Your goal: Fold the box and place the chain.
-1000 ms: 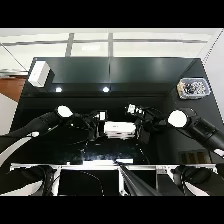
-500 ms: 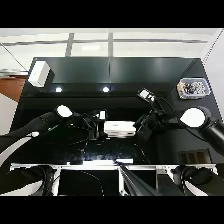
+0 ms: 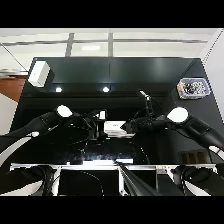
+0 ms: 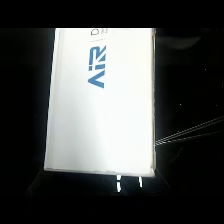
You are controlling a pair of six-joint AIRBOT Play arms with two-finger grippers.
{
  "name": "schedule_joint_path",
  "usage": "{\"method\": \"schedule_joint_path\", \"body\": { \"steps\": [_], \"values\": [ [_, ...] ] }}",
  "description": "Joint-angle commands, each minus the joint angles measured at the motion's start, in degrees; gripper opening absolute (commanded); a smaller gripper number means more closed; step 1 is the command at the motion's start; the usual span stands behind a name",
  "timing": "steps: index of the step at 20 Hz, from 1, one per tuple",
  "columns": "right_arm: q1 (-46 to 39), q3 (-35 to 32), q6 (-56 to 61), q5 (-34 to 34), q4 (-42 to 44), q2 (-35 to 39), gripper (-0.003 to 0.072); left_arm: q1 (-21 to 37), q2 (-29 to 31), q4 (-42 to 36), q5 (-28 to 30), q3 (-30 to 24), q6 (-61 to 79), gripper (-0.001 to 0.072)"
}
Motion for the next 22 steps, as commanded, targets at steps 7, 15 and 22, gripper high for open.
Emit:
{"method": "schedule_joint_path", "body": {
  "steps": [7, 15, 22],
  "values": [
    [0.1, -0.2, 0.3, -0.4, 1.0, -6.3, 0.0042, 0.0, 0.0, 0.0, 0.0, 0.0, 0.0, 0.0408],
    [0.0, -0.1, 0.3, -1.1, 0.9, -6.3, 0.0042, 0.0, 0.0, 0.0, 0.0, 0.0, 0.0, 0.0408],
    [-11.3, 5.6, -2.3, 14.8, -2.3, 3.6, 0.0051, 0.4, 3.5, 4.3, -0.4, 0.0, -0.8, 0.0710]
  ]
}}
